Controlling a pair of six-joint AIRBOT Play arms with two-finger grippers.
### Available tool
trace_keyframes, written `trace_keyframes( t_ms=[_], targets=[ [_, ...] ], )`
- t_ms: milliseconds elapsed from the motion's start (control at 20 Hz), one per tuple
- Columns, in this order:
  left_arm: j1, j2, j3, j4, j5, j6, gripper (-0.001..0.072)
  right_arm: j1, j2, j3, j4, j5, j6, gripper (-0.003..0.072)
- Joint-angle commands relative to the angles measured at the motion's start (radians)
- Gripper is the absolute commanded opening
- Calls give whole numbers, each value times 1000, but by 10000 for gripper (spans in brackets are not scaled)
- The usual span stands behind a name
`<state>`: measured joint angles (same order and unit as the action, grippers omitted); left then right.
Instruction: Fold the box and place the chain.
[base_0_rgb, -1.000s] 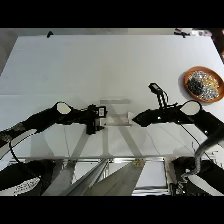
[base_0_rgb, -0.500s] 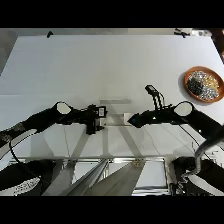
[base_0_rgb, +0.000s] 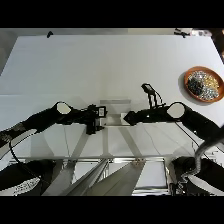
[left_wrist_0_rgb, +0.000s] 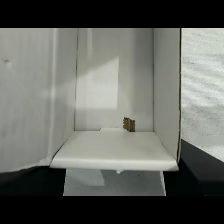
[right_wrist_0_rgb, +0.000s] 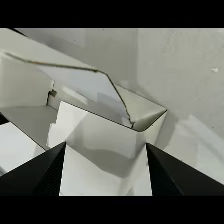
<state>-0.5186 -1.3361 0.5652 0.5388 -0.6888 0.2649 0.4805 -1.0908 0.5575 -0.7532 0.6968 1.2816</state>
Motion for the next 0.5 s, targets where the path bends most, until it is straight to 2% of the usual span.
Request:
trace_keyframes(
  t_ms=[0,200,300,450],
  targets=[
    [0,-1,0,0,0,0,273,51,-21,54,-107,-17,166,524],
    [0,-1,0,0,0,0,273,102,-55,103,-195,-6,297,523],
    [0,-1,0,0,0,0,273,126,-86,123,-224,-3,343,481],
    [0,-1,0,0,0,0,273,157,-127,141,-275,-2,412,469]
  ],
)
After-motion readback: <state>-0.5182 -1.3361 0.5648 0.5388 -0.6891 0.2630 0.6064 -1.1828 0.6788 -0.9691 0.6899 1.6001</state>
